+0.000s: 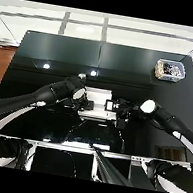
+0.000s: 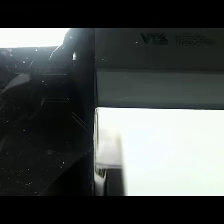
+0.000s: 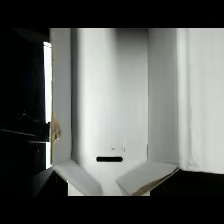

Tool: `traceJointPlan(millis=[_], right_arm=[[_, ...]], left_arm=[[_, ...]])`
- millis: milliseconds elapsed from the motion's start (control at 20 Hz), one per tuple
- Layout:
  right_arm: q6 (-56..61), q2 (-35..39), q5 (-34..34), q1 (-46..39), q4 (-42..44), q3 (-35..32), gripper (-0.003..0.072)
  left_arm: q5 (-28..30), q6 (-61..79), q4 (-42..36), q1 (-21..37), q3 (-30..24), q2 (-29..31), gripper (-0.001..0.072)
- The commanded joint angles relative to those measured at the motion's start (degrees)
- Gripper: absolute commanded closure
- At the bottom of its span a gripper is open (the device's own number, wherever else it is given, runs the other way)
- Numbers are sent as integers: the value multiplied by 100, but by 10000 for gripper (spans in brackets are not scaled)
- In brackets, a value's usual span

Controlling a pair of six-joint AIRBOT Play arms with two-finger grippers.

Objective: Fold the box and place the chain.

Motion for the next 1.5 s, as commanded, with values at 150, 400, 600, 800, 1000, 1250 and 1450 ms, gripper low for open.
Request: traceJointPlan(millis=[150,400,600,800,1000,1250,1450], right_arm=[[133,251,122,4,-299,4,212],[136,249,87,4,109,2,498],[136,94,83,37,1054,0,497],[138,-103,63,140,1217,0,496],[369,-109,-57,125,1215,2,377],[741,-105,33,125,1196,2,483],[3215,422,177,-11,568,72,674]], left_arm=[[-46,146,-39,-2,-2,-2,686],[-44,146,-44,-2,-2,-2,685],[-39,144,-44,-2,-2,-2,684],[-39,144,-44,-2,-2,-2,684],[-39,142,-44,-2,-2,-2,685],[-42,144,-44,-2,-2,-2,685],[-168,144,2,4,-2,-2,684]])
